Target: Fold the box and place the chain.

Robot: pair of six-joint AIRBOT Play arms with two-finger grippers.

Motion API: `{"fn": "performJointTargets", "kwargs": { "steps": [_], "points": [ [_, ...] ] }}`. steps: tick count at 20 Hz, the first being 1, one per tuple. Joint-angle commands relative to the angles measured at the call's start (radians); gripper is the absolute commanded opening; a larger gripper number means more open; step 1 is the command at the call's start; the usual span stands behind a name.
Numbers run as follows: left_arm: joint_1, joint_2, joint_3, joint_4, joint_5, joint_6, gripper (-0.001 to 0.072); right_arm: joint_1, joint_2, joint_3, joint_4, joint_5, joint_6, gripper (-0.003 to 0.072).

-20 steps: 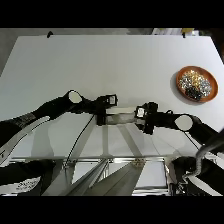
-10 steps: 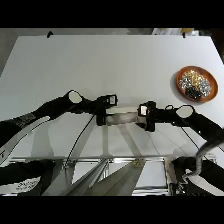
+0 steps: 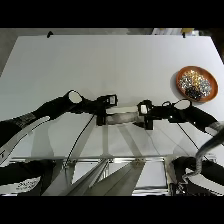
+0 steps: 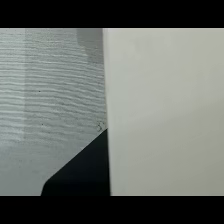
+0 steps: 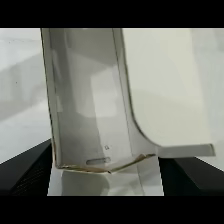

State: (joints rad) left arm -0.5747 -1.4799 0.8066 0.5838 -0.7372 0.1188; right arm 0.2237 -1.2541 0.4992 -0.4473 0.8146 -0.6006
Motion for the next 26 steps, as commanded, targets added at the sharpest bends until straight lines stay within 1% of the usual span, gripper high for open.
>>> {"fn": "performJointTargets", "kwargs": {
  "steps": [1, 4, 11, 13, 16, 17, 20, 21, 23, 24, 26],
  "points": [
    [0.0, 0.0, 0.0, 0.0, 0.0, 0.0, 0.0011, -0.002, -0.055, 0.016, 0.002, 0.076, -0.011, 0.0679],
    [0.0, 0.0, 0.0, 0.0, 0.0, 0.0, 0.0011, -0.002, -0.075, 0.016, -0.022, 0.094, 0.002, 0.0679],
    [0.0, 0.0, 0.0, 0.0, 0.0, 0.0, 0.0011, -0.002, -0.118, 0.016, -0.02, 0.095, 0.002, 0.0677],
    [0.0, 0.0, 0.0, 0.0, 0.0, 0.0, 0.0011, -0.002, -0.122, 0.016, -0.006, 0.093, 0.001, 0.0644],
    [0.0, 0.0, 0.0, 0.0, 0.0, 0.0, 0.0011, -0.002, -0.124, 0.016, 0.01, 0.082, 0.001, 0.0632],
    [0.0, 0.0, 0.0, 0.0, 0.0, 0.0, 0.0011, -0.002, -0.124, 0.016, 0.011, 0.082, 0.001, 0.0574],
    [0.0, 0.0, 0.0, 0.0, 0.0, 0.0, 0.0011, -0.002, -0.124, 0.016, 0.011, 0.082, 0.0, 0.0569],
    [0.0, 0.0, 0.0, 0.0, 0.0, 0.0, 0.0011, -0.002, -0.124, 0.016, 0.011, 0.082, 0.0, 0.0547],
    [0.0, 0.0, 0.0, 0.0, 0.0, 0.0, 0.0011, -0.002, -0.125, 0.016, 0.011, 0.079, 0.0, 0.0431],
    [0.0, 0.0, 0.0, 0.0, 0.0, 0.0, 0.0011, -0.002, -0.125, 0.016, 0.009, 0.074, 0.0, 0.0396],
    [0.0, 0.0, 0.0, 0.0, 0.0, 0.0, 0.0011, -0.002, -0.125, 0.016, 0.003, 0.062, 0.0, 0.0397]
  ]
}}
